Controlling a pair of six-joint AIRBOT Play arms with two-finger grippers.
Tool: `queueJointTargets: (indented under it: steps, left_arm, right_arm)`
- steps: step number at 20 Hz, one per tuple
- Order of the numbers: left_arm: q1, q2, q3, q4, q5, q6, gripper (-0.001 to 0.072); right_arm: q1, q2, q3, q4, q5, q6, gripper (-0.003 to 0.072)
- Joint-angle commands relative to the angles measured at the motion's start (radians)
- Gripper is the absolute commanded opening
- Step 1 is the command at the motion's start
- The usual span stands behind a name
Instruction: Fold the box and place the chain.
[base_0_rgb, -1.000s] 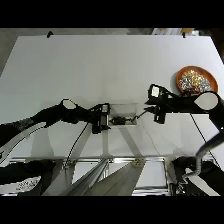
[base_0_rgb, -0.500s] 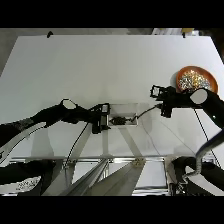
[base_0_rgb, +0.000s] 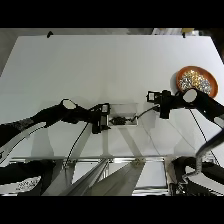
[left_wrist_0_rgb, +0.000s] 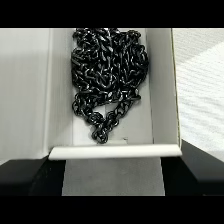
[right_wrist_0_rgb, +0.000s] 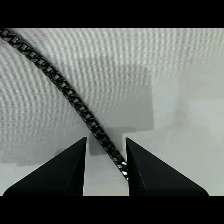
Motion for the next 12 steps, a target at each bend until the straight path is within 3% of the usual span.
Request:
queueJointTargets:
  steps: [1,6,7,12]
  left_arm:
    - [0.0,0.0,0.0,0.0,0.0,0.0,0.0253]
    - [0.0,0.0,0.0,0.0,0.0,0.0,0.0253]
    - [0.0,0.0,0.0,0.0,0.0,0.0,0.0253]
    - [0.0,0.0,0.0,0.0,0.0,0.0,0.0253]
  right_arm:
    - [-0.001,-0.044,0.0,0.0,-0.001,-0.028,0.0276]
    - [-0.001,-0.048,0.0,0.0,-0.001,-0.028,0.0131]
    - [-0.001,-0.047,0.0,0.0,0.008,-0.027,0.0035]
    - [-0.001,0.022,0.0,-0.001,0.11,-0.026,0.0015]
